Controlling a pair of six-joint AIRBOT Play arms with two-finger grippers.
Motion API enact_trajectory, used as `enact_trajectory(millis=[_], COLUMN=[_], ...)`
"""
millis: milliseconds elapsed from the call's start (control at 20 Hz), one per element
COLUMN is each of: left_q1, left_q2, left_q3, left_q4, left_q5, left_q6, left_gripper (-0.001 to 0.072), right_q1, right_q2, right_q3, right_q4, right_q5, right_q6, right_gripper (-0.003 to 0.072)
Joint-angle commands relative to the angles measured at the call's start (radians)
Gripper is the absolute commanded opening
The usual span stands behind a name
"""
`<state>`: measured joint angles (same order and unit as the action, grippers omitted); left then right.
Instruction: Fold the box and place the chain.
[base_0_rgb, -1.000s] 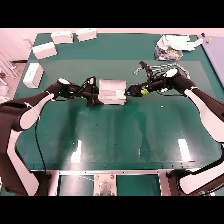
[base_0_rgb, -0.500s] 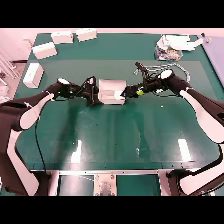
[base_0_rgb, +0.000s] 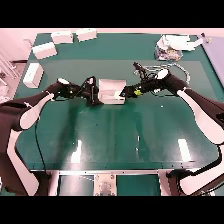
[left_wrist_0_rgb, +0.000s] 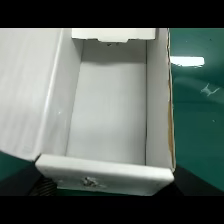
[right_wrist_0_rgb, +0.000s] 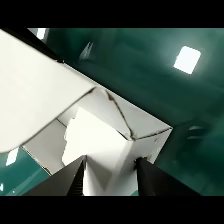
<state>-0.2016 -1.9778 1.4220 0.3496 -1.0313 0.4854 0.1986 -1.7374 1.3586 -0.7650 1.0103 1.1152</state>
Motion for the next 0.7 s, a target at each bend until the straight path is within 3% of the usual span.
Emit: enact_trajectory(millis=[0, 350, 650], left_q1=[-0.001, -0.001, -0.001], left_q2=[0.001, 0.001, 0.001], left_q3=[0.0, 0.0, 0.0], left_q4=[0.002, 0.002, 0.002], left_q5=[-0.002, -0.002, -0.002], left_q6=[0.002, 0.002, 0.002], left_gripper=[0.0249, 0.0249, 0.025], right_q1=[0.008, 0.008, 0.008], right_q2=[0.005, 0.023, 0.023], right_q3=[0.024, 0.028, 0.028], right_q4=[-0.006, -0.061, -0.2], right_q5=[-0.007, -0.007, -0.008], right_q6=[0.007, 0.01, 0.074], right_gripper=[0.0386, 0.0385, 0.0413])
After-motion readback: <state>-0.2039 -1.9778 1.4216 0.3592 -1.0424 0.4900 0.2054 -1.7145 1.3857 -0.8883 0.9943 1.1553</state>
